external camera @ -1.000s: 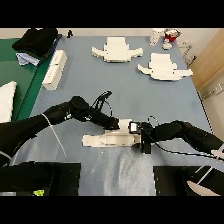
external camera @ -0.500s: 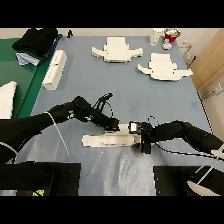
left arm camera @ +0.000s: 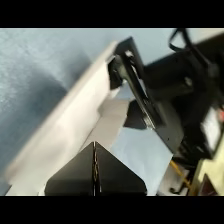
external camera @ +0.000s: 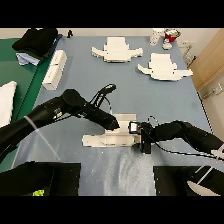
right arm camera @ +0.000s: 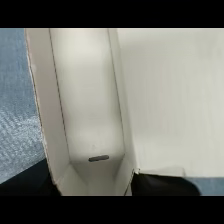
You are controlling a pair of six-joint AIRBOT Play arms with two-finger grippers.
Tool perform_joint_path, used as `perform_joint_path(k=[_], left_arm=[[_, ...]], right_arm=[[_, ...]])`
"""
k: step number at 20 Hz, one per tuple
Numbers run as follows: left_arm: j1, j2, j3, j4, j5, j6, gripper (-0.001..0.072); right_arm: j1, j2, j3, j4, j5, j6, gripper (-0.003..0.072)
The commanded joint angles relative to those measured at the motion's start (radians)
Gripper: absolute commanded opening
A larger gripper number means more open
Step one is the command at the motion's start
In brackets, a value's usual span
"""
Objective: Fold the box.
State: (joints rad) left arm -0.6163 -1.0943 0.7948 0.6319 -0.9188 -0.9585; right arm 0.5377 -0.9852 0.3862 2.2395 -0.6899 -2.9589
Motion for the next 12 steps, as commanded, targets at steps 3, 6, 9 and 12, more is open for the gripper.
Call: perform_joint_path(k=[3, 6, 9, 12], left_arm=[[-0.139, 0.276, -0.087, 0.228, 0.039, -0.118, 0.0011], [-0.196, 0.377, -0.158, 0.340, 0.045, -0.140, 0.0011], [-0.142, 0.423, -0.242, 0.340, 0.042, 0.123, 0.0016], [-0.033, 0.410, -0.309, 0.260, 0.048, 0.431, 0.0691]], right_arm=[[0.000, 0.000, 0.000, 0.000, 0.000, 0.000, 0.0497], [0.000, 0.000, 0.000, 0.000, 0.000, 0.000, 0.0497], [0.000, 0.000, 0.000, 0.000, 0.000, 0.000, 0.0497], [0.000, 0.000, 0.000, 0.000, 0.000, 0.000, 0.0497]])
